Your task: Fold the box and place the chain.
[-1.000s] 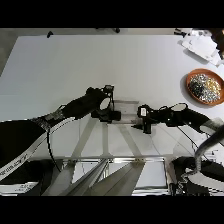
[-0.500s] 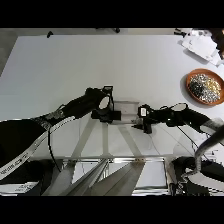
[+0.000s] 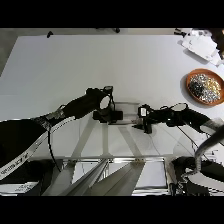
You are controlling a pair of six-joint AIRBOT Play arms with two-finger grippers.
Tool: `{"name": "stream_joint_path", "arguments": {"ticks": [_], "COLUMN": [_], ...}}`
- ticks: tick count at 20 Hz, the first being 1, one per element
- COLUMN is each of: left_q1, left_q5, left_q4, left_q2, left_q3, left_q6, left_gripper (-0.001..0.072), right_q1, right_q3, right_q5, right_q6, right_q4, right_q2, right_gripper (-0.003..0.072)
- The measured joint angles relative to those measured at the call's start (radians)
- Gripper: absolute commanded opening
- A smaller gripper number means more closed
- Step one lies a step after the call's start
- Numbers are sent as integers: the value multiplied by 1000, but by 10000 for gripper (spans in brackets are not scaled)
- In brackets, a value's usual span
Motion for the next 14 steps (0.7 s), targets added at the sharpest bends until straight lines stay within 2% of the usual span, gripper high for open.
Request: {"name": "stream_joint_path", "arguments": {"ticks": [1, 5, 6, 7, 9, 14], "left_q1": [0, -2, -3, -3, -4, 16], "left_q5": [-8, -19, -20, -23, -33, -37], "left_q4": [4, 10, 13, 13, -2, 5], "left_q2": [0, 0, 0, 0, 6, 91], "left_q3": [-1, -1, -1, -1, -2, -1], "left_q6": [-1, -9, -7, 0, 5, 60], "left_gripper": [7, 21, 62, 135, 344, 361], "right_q1": [0, 0, 0, 0, 1, 1], "right_q3": [0, 0, 0, 0, 0, 0], "right_q5": [1, 1, 1, 1, 2, -2], "right_q6": [0, 2, 2, 0, 0, 7], "right_q4": [-1, 0, 0, 0, -1, 5], "right_q2": [0, 0, 0, 0, 0, 0], "right_gripper": [441, 441, 441, 441, 441, 441]}}
